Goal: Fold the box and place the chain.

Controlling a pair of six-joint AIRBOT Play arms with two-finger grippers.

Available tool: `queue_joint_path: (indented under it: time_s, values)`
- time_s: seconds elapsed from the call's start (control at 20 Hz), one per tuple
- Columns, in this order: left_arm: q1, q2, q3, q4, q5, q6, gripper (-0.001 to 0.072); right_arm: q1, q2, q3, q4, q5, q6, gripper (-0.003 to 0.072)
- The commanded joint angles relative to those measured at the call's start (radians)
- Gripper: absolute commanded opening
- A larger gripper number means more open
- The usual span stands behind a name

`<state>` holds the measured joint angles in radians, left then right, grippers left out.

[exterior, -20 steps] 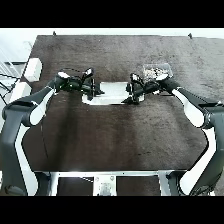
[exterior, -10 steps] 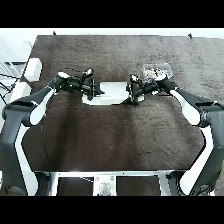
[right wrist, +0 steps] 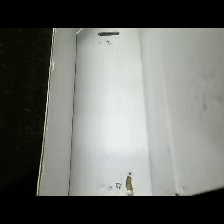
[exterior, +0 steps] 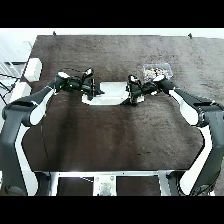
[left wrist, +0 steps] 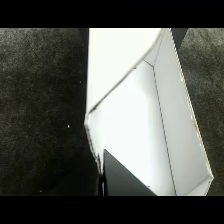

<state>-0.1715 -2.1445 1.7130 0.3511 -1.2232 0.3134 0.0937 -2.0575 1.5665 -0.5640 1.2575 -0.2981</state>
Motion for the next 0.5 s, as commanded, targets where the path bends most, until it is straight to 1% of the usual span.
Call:
queue_joint_path:
  time_s: [0.0, 0.25, 0.45]
  values:
    - [0.0, 0.0, 0.0, 0.0, 0.0, 0.001, 0.002, 0.001, -0.001, 0.002, 0.003, -0.005, 0.005, 0.0617]
    - [0.0, 0.0, 0.0, 0.0, 0.0, 0.001, 0.002, 0.001, -0.001, 0.002, -0.002, -0.011, 0.005, 0.0614]
    - [0.0, 0.0, 0.0, 0.0, 0.001, 0.001, 0.002, 0.001, -0.001, 0.002, -0.04, -0.011, 0.005, 0.0614]
